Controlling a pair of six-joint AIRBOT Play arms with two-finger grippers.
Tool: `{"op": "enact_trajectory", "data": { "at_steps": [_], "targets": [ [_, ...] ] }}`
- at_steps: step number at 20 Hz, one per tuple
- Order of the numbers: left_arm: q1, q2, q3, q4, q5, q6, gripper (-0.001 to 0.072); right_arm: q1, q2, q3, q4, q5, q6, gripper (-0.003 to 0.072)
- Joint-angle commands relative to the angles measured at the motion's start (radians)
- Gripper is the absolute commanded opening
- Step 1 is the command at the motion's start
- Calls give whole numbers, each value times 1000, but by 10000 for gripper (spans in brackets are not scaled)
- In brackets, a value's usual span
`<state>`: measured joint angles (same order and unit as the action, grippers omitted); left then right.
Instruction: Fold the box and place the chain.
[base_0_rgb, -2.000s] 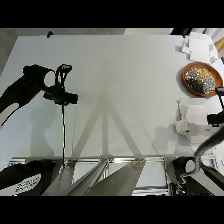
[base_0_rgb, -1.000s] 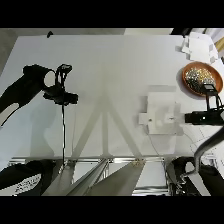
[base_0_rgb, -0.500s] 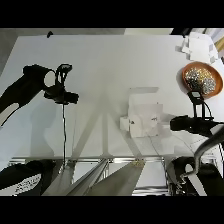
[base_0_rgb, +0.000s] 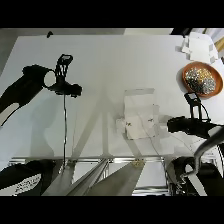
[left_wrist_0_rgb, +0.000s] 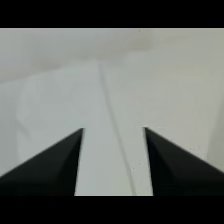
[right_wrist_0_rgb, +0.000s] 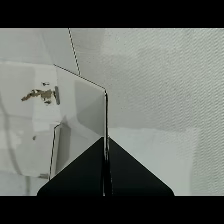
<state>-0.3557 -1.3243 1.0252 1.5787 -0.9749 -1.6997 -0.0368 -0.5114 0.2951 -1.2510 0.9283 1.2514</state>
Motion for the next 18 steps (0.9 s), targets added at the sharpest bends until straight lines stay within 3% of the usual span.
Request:
{"op": "enact_trajectory", "data": {
  "at_steps": [1,5,7,11,14,18],
  "targets": [
    [4,-11,0,-189,40,267,458,2,1,-1,3,-2,-1,10],
    [60,-70,1,-955,0,917,494,2,1,-1,3,-1,-1,10],
    [54,-119,2,-1156,-47,1100,496,2,1,-1,3,-1,-1,10],
    [-50,-224,3,-1188,-55,1249,536,2,1,-1,3,-1,-1,10],
    [-126,-285,3,-1256,26,1318,633,2,1,-1,3,0,-1,10],
    [-178,-333,3,-1394,33,1425,632,2,1,-1,3,8,-1,10]
  ]
}}
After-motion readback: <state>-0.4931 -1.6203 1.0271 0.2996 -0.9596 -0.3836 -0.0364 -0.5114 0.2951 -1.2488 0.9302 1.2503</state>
